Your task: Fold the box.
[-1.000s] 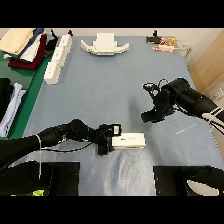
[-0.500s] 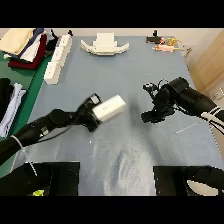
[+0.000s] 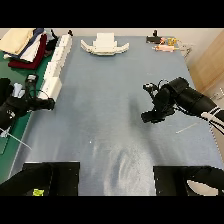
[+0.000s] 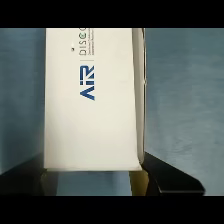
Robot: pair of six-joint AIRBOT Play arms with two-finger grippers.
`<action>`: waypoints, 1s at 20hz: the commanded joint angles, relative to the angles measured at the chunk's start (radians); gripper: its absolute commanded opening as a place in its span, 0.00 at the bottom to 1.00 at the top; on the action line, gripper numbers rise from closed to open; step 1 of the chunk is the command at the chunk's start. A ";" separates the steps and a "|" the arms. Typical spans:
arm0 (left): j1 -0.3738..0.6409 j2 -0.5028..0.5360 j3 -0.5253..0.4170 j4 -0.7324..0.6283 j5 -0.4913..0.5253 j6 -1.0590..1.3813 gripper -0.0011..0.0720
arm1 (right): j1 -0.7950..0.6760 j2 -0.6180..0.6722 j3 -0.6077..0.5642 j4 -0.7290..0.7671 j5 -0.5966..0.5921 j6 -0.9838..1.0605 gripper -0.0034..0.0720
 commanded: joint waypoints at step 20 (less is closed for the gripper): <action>0.068 -0.448 0.344 -0.011 0.029 -0.039 0.72 | 0.000 0.000 0.001 0.000 0.000 0.000 0.05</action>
